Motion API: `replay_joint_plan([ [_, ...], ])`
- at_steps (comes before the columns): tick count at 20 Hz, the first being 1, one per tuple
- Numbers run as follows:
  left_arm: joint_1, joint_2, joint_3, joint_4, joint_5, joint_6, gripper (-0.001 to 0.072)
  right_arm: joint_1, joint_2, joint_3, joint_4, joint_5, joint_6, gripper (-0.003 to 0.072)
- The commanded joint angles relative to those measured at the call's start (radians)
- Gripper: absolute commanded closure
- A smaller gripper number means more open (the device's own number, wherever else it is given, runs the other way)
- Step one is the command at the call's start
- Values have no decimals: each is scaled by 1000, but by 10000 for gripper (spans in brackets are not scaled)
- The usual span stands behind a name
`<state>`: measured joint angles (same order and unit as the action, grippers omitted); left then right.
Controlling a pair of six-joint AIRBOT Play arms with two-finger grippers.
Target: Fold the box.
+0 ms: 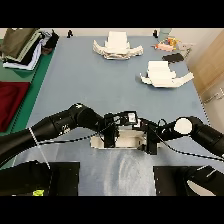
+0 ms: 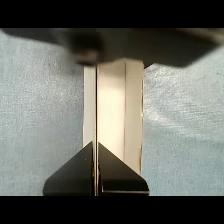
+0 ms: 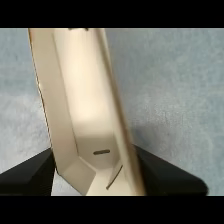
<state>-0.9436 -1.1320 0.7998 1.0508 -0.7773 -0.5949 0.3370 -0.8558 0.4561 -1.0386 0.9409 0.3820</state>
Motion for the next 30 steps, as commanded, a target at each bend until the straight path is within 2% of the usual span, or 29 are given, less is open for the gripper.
replay_joint_plan([
  [1,0,-1,1,0,0,0,696,-1,-1,-5,-47,67,-173,-17],
  [8,0,-1,1,0,0,0,697,-1,-1,-65,-6,-96,-218,-17],
  [13,0,-1,1,0,0,0,696,-1,-1,-69,86,-97,-196,-17],
  [25,0,-1,1,0,0,0,696,-1,-15,-108,71,-168,-146,-12],
  [26,0,-1,1,0,0,0,696,-1,-25,-108,78,-169,-147,38],
  [27,0,-1,1,0,0,0,697,-1,-33,-108,81,-165,-147,172],
  [28,0,-1,1,0,0,0,696,-1,-37,-108,82,-163,-147,244],
  [30,0,-1,1,1,0,0,696,-1,-36,-108,82,-163,-147,245],
])
